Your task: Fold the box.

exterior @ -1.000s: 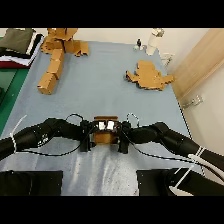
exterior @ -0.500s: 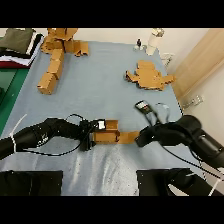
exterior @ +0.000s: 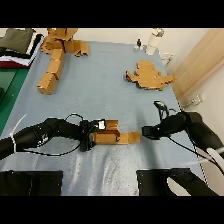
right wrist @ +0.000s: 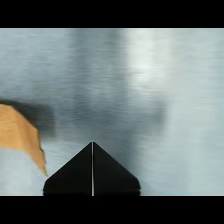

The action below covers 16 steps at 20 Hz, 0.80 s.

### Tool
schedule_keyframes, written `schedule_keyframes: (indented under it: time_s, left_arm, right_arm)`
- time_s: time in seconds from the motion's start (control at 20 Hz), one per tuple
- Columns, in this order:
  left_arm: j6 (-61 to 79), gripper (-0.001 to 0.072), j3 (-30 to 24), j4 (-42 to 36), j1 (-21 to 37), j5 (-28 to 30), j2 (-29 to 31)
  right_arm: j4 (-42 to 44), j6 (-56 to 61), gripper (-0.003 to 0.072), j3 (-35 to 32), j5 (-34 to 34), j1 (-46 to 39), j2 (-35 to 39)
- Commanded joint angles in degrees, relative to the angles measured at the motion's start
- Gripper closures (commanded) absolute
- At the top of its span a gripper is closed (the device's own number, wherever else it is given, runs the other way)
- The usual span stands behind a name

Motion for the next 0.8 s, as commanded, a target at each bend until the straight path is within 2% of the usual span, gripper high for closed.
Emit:
schedule_keyframes:
  time_s: [0.0,0.2,0.75]
  left_arm:
    - [0.00,0.0286,0.04,0.02,0.00,0.02,0.02]
    - [0.00,0.0286,0.04,0.02,0.00,0.02,0.02]
    - [0.02,0.0286,0.04,0.04,0.00,0.02,0.02]
  right_arm:
    - [18.99,-11.15,0.0684,-1.38,3.23,-2.21,-7.82]
    - [27.28,-16.72,0.0685,-1.38,2.21,-2.14,-9.64]
    - [29.05,-15.13,0.0685,-1.38,1.20,-2.14,-9.64]
